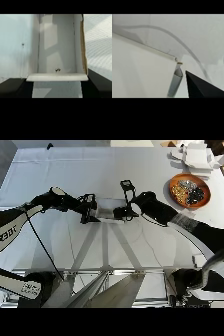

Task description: Fold the box and place the chain.

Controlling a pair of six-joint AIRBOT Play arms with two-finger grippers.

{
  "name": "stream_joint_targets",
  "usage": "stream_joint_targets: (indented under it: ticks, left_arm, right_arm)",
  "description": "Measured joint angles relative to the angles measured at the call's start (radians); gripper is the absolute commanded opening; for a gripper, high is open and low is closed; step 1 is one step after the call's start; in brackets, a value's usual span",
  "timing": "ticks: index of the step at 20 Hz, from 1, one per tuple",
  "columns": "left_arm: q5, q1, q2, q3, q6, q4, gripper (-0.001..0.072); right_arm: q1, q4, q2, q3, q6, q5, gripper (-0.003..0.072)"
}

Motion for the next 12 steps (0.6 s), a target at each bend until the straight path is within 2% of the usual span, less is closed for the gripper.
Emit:
stream_joint_targets:
  ticks: [7,12]
  left_arm:
    - [0.0,0.0,0.0,0.0,0.0,0.0,0.0324]
    - [-0.001,0.0,0.0,0.0,0.0,0.002,0.0324]
  right_arm:
    - [0.025,0.026,-0.005,0.021,0.042,0.015,0.0483]
    - [0.042,0.025,-0.005,0.022,0.047,0.019,0.0362]
